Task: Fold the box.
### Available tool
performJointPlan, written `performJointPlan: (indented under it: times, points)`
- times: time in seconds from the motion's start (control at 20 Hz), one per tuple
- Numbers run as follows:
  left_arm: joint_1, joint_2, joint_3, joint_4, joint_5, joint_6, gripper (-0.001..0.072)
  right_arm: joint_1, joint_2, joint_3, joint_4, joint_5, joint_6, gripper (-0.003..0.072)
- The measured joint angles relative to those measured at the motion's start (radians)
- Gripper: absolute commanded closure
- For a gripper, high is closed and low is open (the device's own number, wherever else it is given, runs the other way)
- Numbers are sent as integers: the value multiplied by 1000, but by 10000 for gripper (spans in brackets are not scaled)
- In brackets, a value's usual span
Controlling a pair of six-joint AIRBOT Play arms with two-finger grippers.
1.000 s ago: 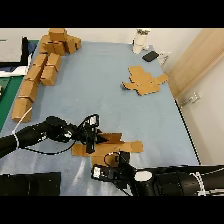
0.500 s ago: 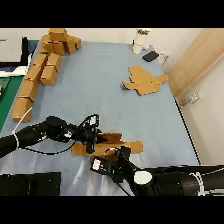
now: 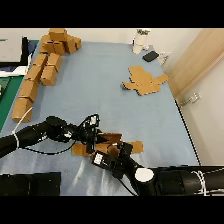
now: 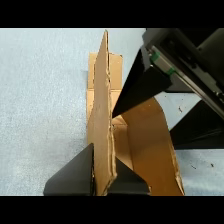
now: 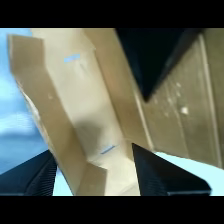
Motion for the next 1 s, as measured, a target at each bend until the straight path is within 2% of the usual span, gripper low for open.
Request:
performJointPlan:
  times: [0.45,0.75,0.9,1.0]
  points:
    - [0,0,0,0,0,0,697,-46,229,-148,-80,64,-6,-32]
    - [0,0,0,0,0,0,697,-121,278,-182,-114,133,-34,-31]
    - [0,0,0,0,0,0,698,-233,283,-188,-12,241,-190,-32]
    - [0,0,0,0,0,0,698,-343,284,-190,139,314,-384,-32]
